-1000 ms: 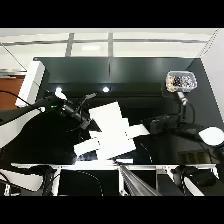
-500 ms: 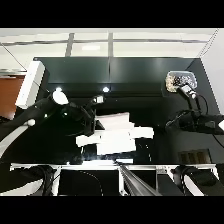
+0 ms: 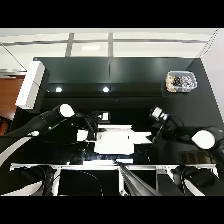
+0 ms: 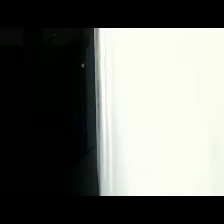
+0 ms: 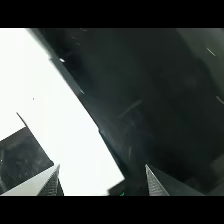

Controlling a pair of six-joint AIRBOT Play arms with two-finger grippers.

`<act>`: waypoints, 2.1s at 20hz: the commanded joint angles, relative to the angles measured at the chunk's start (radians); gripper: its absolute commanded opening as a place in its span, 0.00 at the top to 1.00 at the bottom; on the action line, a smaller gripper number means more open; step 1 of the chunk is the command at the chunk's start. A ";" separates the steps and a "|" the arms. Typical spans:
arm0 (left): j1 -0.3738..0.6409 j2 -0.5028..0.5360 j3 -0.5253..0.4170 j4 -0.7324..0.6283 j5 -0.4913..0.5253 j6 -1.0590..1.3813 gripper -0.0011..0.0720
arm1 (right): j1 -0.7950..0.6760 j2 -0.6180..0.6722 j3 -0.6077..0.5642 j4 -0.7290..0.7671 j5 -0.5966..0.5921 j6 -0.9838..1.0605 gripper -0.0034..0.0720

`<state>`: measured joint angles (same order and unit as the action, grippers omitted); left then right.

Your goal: Fold the box and place the chain.

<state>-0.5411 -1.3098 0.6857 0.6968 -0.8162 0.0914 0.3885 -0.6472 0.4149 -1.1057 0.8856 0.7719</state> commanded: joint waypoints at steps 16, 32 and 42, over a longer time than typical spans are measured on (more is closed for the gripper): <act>0.008 -0.003 -0.003 0.002 0.003 0.010 0.94 | 0.307 -0.147 -0.139 0.313 -0.217 -0.523 0.13; 0.009 -0.003 -0.003 0.002 0.003 0.010 0.94 | 0.310 -0.229 -0.123 0.374 -0.222 -0.571 0.13; 0.009 -0.003 -0.003 0.002 0.003 0.010 0.94 | 0.310 -0.249 -0.123 0.489 -0.294 -0.599 0.13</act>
<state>-0.5331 -1.3125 0.6830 0.6991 -0.8131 0.1009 0.6971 -0.8948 0.2913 -0.6754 0.6178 0.1795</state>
